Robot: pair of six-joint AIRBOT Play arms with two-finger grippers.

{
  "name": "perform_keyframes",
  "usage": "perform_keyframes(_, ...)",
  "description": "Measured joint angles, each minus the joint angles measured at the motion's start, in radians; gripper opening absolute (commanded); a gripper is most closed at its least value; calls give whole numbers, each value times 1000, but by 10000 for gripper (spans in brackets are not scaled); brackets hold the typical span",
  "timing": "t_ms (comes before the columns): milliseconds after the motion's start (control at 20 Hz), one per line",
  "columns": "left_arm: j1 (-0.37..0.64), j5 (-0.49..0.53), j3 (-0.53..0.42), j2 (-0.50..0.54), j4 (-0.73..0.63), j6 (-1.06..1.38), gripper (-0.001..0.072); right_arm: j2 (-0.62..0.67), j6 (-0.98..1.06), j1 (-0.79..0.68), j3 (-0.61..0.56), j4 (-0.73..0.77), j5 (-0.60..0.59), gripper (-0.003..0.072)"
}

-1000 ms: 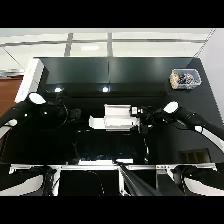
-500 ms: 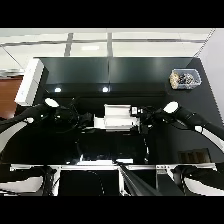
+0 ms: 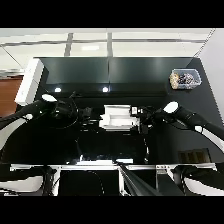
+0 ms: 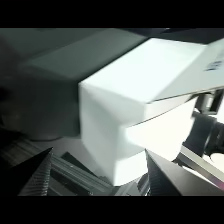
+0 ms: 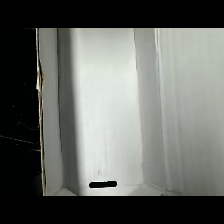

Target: Fold the box and place the chain.

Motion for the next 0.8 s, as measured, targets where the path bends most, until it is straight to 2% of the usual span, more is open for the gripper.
perform_keyframes(150,-25,-18,24,0,-7,7,613,0,0,0,0,0,0,242)
perform_keyframes(200,-35,-27,32,0,-10,9,591,0,0,0,0,0,0,242)
perform_keyframes(250,-47,-31,42,0,-11,10,457,0,0,0,0,0,0,242)
perform_keyframes(300,-58,-33,51,0,-11,10,389,0,0,0,0,0,0,242)
perform_keyframes(550,-100,-42,105,0,12,-38,389,0,0,0,0,0,0,242)
perform_keyframes(800,-174,-20,178,1,148,-216,389,1,-2,0,0,-2,2,242)
